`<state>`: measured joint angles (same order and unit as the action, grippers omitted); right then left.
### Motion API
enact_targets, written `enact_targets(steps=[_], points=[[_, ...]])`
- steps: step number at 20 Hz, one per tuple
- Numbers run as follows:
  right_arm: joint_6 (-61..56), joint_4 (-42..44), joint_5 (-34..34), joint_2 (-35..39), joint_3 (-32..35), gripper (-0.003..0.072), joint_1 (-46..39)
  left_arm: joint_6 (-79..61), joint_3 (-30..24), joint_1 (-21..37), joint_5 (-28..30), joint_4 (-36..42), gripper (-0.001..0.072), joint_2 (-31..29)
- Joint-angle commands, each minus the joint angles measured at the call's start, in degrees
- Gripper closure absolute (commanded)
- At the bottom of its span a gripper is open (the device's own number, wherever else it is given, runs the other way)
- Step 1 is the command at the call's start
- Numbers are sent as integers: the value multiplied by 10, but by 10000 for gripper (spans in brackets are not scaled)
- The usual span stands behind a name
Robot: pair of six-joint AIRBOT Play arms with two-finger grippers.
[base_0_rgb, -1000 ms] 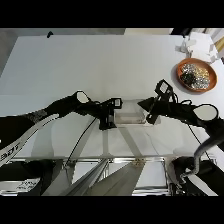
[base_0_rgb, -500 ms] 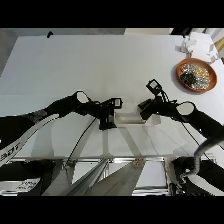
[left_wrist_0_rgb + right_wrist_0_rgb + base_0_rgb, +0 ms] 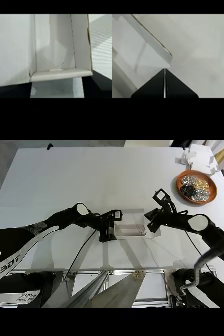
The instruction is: Fold the box and place the chain.
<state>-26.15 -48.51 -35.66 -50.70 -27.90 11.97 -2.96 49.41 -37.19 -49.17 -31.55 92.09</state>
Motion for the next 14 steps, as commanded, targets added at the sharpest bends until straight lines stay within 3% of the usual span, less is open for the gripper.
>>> enact_targets(steps=[1, 2, 3, 4, 5, 8, 10, 14], points=[[56, -168, -102, 40, -2, 674, -35, 0, 0, 0, 20, 0, 506, 0], [72, -206, -120, 39, -1, 672, -35, 0, 0, 0, 20, 0, 506, 0], [113, -208, -131, 35, -1, 582, -35, 0, 0, 0, 20, 0, 506, 0], [161, -191, -139, 28, 0, 385, -32, 0, 0, 0, 20, 0, 506, 0], [203, -172, -139, 17, 0, 269, -24, 0, 0, 0, 20, 0, 506, 0], [275, -173, -144, -21, 0, 294, 15, 0, 0, 0, 20, 0, 506, 0], [299, -172, -144, -43, 0, 451, 32, 0, 0, 0, 20, 0, 506, 0], [311, -169, -126, -73, 0, 472, 37, 0, 0, 0, 20, 0, 506, 0]])
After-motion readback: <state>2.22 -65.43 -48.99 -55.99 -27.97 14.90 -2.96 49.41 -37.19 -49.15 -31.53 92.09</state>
